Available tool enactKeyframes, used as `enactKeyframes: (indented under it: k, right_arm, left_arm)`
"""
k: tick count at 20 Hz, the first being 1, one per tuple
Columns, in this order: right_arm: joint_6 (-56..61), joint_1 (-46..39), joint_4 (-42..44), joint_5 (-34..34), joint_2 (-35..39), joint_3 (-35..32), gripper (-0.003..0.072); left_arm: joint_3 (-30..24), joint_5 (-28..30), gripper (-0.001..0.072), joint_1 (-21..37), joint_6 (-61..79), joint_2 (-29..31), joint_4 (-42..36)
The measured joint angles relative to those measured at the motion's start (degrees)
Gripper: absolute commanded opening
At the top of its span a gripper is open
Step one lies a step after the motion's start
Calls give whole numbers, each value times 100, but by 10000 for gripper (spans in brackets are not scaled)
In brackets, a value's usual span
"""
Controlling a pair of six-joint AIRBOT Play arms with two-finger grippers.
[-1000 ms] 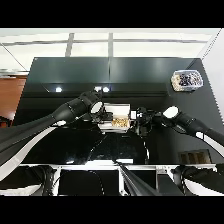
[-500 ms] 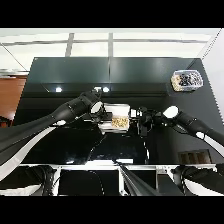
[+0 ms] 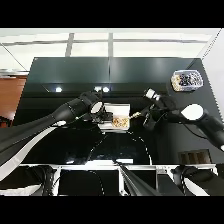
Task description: Fold the box and place the chain.
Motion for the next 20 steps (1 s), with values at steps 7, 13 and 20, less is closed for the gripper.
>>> enactKeyframes:
  k: [7,13,20]
  right_arm:
    - [1539,24,1801,883,310,557,18]
    - [2199,431,1864,791,-490,595,312]
    - [2542,-938,997,1263,-262,848,702]
  left_arm:
    - [0,-4,28,0,13,0,2]
    - [0,-2,27,0,9,0,4]
    - [0,4,28,0,2,0,4]
